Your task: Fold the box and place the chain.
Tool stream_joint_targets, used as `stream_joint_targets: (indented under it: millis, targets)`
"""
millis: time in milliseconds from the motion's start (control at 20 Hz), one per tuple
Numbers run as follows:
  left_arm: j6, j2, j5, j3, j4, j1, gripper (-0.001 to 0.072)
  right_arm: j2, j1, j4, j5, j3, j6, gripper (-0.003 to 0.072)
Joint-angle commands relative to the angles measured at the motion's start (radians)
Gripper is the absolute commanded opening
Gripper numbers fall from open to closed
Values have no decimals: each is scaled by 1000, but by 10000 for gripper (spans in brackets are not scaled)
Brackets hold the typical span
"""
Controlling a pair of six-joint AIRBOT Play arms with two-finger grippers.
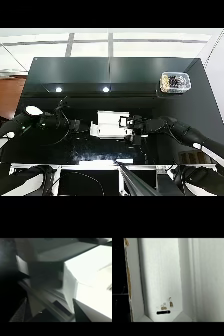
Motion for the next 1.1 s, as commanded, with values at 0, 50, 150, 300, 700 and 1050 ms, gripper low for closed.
stream_joint_targets:
  millis: [0,50,150,300,700,1050]
  targets:
    - [-23,56,-10,2,-26,-50,695,-1,0,0,13,-1,0,402]
    - [-27,66,6,2,-26,-64,695,-1,0,0,18,-1,0,402]
    - [-50,81,32,2,-27,-92,695,-1,0,0,18,-1,0,402]
    - [-63,84,41,2,-36,-126,695,-1,0,0,18,-1,0,402]
    - [-80,83,206,33,-44,-240,694,-1,0,0,18,-1,0,402]
    - [-138,83,301,33,1,-335,693,-1,0,0,19,-1,0,402]
